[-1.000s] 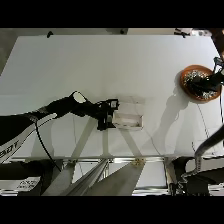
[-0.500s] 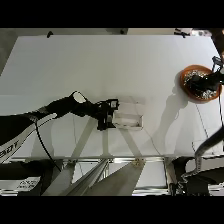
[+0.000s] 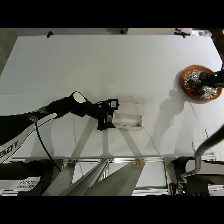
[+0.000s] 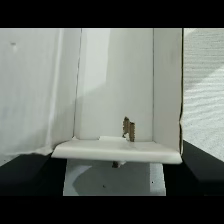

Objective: Fold the box and place the chain.

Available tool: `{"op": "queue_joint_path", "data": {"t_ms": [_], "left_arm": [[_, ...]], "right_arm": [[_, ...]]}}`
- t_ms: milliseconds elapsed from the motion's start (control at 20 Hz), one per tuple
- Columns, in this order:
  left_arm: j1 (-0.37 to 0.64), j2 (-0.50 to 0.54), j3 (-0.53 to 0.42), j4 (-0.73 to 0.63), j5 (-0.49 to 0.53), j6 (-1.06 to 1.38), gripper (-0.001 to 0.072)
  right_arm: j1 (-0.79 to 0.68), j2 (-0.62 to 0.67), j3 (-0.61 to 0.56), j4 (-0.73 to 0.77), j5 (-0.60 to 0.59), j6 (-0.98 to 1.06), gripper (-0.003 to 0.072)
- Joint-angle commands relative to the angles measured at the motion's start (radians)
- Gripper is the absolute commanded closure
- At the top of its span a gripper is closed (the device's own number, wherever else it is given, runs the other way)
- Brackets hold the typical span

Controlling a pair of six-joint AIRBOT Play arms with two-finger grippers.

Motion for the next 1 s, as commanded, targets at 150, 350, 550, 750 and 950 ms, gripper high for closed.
{"op": "queue_joint_path", "data": {"t_ms": [150,350,550,750,950], "left_arm": [[0.000,0.000,0.000,0.000,0.000,0.000,0.0371],[0.000,0.000,0.000,0.000,0.000,0.000,0.0371],[0.000,0.000,0.000,0.000,0.000,0.000,0.0371],[0.000,0.000,0.000,0.000,0.000,0.000,0.0371],[0.000,0.000,0.000,0.000,0.000,0.000,0.0371]], "right_arm": [[0.001,0.188,0.000,0.032,0.079,-0.074,0.0673],[0.001,0.333,0.000,0.192,0.196,-0.189,0.0674],[0.001,0.495,0.000,0.362,0.338,-0.286,0.0674],[0.001,0.629,0.000,0.458,0.483,-0.309,0.0674],[0.001,0.734,-0.002,0.541,0.590,-0.309,0.0674]]}}
